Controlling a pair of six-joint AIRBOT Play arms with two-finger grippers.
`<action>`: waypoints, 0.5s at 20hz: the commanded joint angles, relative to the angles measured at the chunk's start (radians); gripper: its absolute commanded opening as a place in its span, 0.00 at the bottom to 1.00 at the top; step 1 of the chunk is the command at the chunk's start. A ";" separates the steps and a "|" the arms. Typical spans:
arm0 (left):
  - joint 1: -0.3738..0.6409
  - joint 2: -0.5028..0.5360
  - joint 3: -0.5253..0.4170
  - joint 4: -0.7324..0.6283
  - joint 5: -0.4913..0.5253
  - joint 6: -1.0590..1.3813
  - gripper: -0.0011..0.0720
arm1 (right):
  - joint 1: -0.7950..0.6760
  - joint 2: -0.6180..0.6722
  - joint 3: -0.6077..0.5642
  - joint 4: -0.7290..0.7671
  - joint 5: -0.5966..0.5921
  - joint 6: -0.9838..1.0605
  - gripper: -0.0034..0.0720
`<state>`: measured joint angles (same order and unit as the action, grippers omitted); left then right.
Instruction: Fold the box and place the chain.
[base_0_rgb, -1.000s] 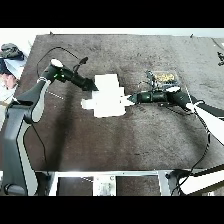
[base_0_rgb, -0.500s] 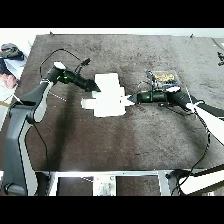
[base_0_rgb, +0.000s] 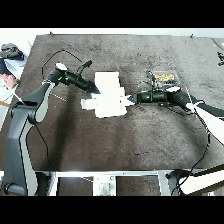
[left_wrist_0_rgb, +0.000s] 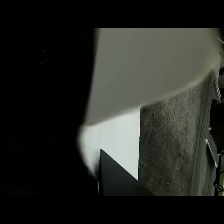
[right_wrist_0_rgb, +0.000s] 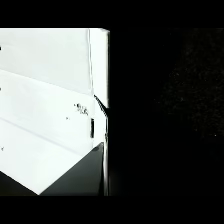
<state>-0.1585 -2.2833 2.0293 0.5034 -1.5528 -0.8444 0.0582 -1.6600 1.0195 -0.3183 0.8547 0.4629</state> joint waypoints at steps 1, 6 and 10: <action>-0.001 -0.001 0.000 0.003 -0.002 0.039 0.03 | 0.000 0.000 0.000 0.000 0.007 0.001 0.37; -0.001 0.000 0.000 -0.042 -0.010 0.256 0.03 | -0.097 0.063 0.000 0.001 0.066 0.001 0.57; -0.001 0.001 0.000 -0.048 -0.008 0.505 0.03 | -0.184 0.122 0.000 0.005 0.065 0.013 0.57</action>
<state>-0.1600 -2.2833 2.0289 0.4667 -1.5604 -0.5266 -0.0753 -1.5715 1.0195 -0.3153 0.9096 0.4671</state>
